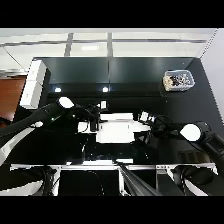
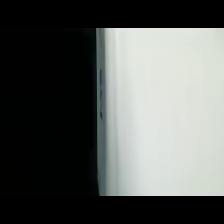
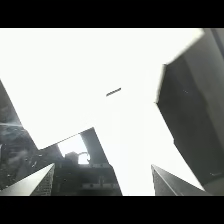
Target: Fold the box and place the chain.
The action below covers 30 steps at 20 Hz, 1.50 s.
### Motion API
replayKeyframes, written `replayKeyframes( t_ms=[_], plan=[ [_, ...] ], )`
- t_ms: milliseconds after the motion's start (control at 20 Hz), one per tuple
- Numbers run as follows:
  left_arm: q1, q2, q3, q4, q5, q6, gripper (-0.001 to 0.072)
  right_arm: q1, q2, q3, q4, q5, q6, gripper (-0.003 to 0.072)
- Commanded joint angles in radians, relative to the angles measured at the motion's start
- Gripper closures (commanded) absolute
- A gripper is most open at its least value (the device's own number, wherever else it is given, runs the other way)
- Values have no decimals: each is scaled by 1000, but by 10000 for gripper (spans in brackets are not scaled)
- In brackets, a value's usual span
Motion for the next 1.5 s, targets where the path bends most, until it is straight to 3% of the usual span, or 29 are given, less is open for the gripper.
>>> replayKeyframes(
  t_ms=[0, 600, 950, 1100, 1200, 1350, 1450],
  plan=[
    [0, -1, 0, 0, 28, 2, 686, 44, 1, -24, 11, -18, -37, -5],
    [0, -24, 1, -42, 25, 3, 685, 74, -58, -53, 13, -106, -148, -4],
    [1, -24, 1, -42, 25, 2, 686, 143, -189, -53, 156, -259, -165, -4],
    [1, -24, 1, -42, 25, 2, 686, 182, -204, -48, 138, -369, -179, -4],
    [1, -24, 1, -42, 25, 2, 685, 181, -204, -8, 70, -351, -179, -4],
    [0, -24, 1, -42, 25, 2, 685, 180, -204, 59, 71, -222, -221, 5],
    [0, -24, 1, -42, 25, 3, 685, 174, -204, 74, 77, -201, -265, 5]
  ],
)
